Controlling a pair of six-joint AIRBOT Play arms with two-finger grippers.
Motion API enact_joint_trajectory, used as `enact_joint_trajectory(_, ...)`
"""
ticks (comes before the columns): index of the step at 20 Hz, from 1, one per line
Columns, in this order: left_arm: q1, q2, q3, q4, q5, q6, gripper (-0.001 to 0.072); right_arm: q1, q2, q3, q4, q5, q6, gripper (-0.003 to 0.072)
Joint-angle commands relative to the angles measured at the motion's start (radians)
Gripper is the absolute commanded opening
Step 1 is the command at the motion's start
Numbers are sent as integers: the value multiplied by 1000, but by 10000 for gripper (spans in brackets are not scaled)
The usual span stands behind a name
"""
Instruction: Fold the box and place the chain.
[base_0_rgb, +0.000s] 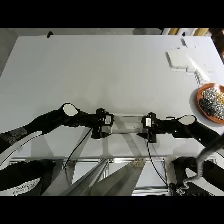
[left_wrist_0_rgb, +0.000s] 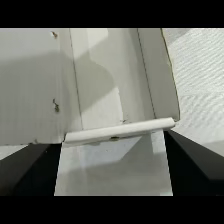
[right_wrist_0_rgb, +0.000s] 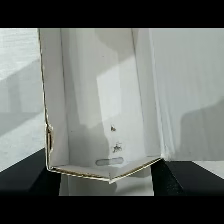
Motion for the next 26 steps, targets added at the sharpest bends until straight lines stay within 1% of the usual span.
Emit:
enact_joint_trajectory(1, -1, -6, -1, -43, -13, 27, 695, 0, 0, 0, 0, 0, 0, 411)
enact_joint_trajectory(5, -5, -31, -1, -43, -18, -5, 695, 0, 0, 0, 0, 0, 0, 411)
enact_joint_trajectory(9, -37, -69, -1, -61, -17, -17, 695, 0, 0, 0, 0, 0, 0, 411)
enact_joint_trajectory(13, -38, -73, -1, -99, 10, -17, 694, 0, 0, 0, 0, 0, 0, 411)
enact_joint_trajectory(17, -38, -73, -1, -114, 12, -17, 683, 0, 0, 0, 0, 0, 0, 411)
enact_joint_trajectory(19, -38, -73, -1, -117, 12, -17, 534, 0, 0, 0, 0, 0, 0, 411)
enact_joint_trajectory(21, -40, -73, -1, -117, 12, -16, 321, 0, 0, 0, 0, 0, 0, 411)
enact_joint_trajectory(22, -40, -73, -1, -117, 12, -17, 267, 0, 0, 0, 0, 0, 0, 411)
enact_joint_trajectory(26, -40, -73, -1, -115, 12, -17, 271, 0, 0, 0, 0, 0, 0, 411)
